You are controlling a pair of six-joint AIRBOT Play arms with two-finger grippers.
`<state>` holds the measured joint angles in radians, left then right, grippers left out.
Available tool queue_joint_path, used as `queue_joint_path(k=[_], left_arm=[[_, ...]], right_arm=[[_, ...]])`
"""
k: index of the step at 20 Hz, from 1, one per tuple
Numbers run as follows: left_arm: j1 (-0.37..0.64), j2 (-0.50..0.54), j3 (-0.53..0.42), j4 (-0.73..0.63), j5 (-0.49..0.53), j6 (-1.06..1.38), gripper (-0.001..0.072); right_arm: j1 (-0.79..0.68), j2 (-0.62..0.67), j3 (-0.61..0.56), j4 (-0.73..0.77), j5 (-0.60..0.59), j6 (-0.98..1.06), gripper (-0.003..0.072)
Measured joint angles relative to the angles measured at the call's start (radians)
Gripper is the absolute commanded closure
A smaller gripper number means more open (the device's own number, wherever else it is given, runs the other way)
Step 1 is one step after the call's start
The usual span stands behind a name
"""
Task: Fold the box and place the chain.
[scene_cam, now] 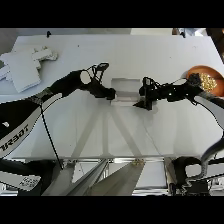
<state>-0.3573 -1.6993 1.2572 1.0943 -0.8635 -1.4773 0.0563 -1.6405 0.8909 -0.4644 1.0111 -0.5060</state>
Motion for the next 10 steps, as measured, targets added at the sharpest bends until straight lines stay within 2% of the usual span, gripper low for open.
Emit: queue_joint_path(k=[5, 7, 10], left_arm=[[-0.028, 0.000, 0.028, 0.090, -0.042, -0.092, 0.0271], [-0.042, 0.000, 0.032, 0.108, -0.053, -0.122, 0.0312], [-0.055, 0.001, 0.034, 0.137, -0.077, -0.175, 0.0312]], right_arm=[[0.000, 0.000, 0.000, -0.002, 0.000, 0.000, 0.0169], [0.000, 0.000, 0.000, -0.003, 0.000, 0.000, 0.0169], [0.000, 0.000, 0.000, -0.003, 0.000, 0.000, 0.0169]])
